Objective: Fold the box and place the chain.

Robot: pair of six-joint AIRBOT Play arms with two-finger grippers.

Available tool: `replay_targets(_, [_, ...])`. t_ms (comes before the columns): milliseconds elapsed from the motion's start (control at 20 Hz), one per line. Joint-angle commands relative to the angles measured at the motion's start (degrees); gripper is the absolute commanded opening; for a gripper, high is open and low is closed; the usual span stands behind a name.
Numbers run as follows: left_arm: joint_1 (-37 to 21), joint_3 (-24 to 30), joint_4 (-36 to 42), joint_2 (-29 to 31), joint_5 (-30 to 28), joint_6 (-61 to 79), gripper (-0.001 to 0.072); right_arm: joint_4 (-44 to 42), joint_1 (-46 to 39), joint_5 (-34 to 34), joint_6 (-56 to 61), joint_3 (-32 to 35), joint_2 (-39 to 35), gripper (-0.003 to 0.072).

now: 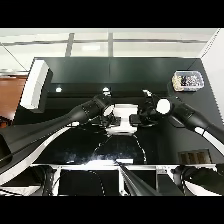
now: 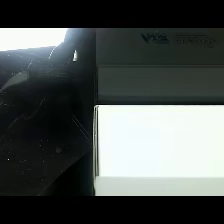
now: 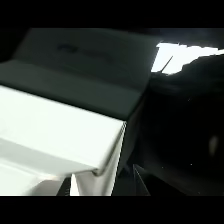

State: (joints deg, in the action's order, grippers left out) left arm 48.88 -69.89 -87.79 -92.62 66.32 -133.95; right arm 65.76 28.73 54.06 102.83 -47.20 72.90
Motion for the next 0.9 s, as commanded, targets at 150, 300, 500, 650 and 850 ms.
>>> replay_targets(150, [-0.04,-0.02,-0.04,0.0,-0.15,0.0,0.0026,15.85,8.74,8.31,19.08,-7.61,4.87,0.0427])
replay_targets(300, [-0.04,-0.02,-0.02,0.0,-0.24,-0.02,0.0026,17.25,10.69,8.76,21.88,-7.87,6.29,0.0345])
replay_targets(500, [-0.04,-0.02,-0.02,0.0,-0.17,0.0,0.0026,17.2,10.69,9.18,23.23,-7.89,8.44,0.0345])
replay_targets(650, [-0.04,-0.02,-0.02,0.0,-0.2,0.0,0.0026,17.05,10.67,9.05,23.43,-7.93,8.79,0.0093])
replay_targets(850, [-0.04,-0.02,-0.02,0.0,-0.17,-0.02,0.0026,17.07,10.64,8.68,24.96,-8.02,8.79,0.001])
